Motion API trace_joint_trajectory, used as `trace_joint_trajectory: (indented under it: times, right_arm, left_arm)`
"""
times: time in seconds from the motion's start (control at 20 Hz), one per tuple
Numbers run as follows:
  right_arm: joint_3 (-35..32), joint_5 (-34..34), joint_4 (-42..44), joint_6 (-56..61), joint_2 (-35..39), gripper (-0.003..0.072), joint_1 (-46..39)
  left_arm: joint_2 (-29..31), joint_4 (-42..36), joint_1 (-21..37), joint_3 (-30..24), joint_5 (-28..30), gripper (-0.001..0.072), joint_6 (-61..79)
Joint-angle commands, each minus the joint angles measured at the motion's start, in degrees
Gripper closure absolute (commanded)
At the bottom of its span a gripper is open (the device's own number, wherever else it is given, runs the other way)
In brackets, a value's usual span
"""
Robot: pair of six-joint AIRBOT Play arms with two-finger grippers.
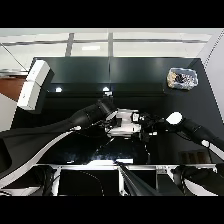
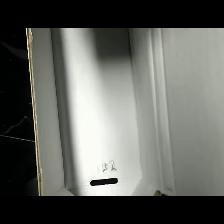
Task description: Fold the box and place the chain.
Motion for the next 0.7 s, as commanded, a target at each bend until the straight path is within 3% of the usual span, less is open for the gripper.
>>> trace_joint_trajectory:
  times: [0.0, 0.05, 0.4, 0.45, 0.5, 0.55, 0.65]
  right_arm:
    - [0.0, 0.0, 0.0, 0.0, 0.0, 0.0218, 0.0]
    - [0.0, 0.0, 0.0, 0.0, 0.0, 0.0218, 0.0]
    - [0.0, 0.0, 0.0, 0.0, 0.0, 0.0218, 0.0]
    - [0.0, 0.0, 0.0, 0.0, 0.0, 0.0218, 0.0]
    - [0.0, 0.0, 0.0, 0.0, 0.0, 0.0218, 0.0]
    - [0.0, 0.0, 0.0, 0.0, 0.0, 0.0218, 0.0]
    - [0.0, 0.0, 0.0, 0.0, 0.0, 0.0218, 0.0]
  left_arm:
    - [-0.1, -0.5, 0.0, 0.0, -0.3, 0.0634, 0.0]
    - [-0.1, -0.5, 0.0, 0.0, -0.1, 0.0684, 0.0]
    - [-0.1, -0.9, 0.0, 0.1, -0.1, 0.0677, 0.0]
    - [0.0, -0.9, 0.0, 0.1, -0.1, 0.0588, 0.0]
    - [0.0, -0.9, 0.0, 0.1, -0.1, 0.0452, 0.0]
    - [0.0, -0.9, 0.0, 0.1, -0.1, 0.0399, 0.0]
    - [0.0, -0.9, 0.0, 0.1, -0.1, 0.0399, 0.0]
